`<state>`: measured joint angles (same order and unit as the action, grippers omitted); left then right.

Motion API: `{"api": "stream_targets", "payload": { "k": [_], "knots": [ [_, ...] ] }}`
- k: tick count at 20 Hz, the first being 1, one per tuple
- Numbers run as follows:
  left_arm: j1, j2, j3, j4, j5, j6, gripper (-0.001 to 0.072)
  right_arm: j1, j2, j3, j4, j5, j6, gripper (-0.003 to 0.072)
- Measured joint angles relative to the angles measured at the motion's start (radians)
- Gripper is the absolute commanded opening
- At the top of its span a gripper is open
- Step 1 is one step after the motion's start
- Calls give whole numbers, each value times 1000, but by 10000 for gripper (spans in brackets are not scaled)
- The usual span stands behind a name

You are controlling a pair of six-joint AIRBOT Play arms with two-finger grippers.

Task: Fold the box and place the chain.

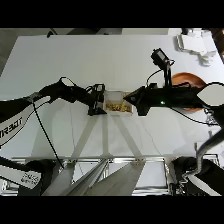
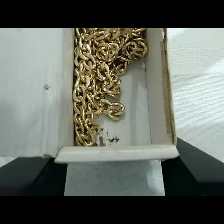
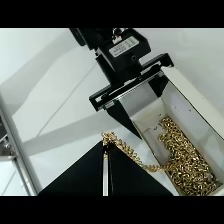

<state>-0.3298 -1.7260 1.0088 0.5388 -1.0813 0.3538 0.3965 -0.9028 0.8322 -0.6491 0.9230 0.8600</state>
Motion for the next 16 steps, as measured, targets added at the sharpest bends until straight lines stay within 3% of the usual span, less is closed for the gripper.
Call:
{"api": "stream_targets", "payload": {
  "k": [8,9,11,16],
  "knots": [
    [0,0,0,0,0,0,214,0,-102,0,-93,-47,-2,14],
    [0,0,0,0,0,0,214,0,-129,0,-102,-51,-2,56],
    [0,0,0,0,0,0,214,0,-181,0,-113,-58,-1,278],
    [0,0,0,0,0,0,214,0,-250,19,-125,-54,-1,294]
  ]
}}
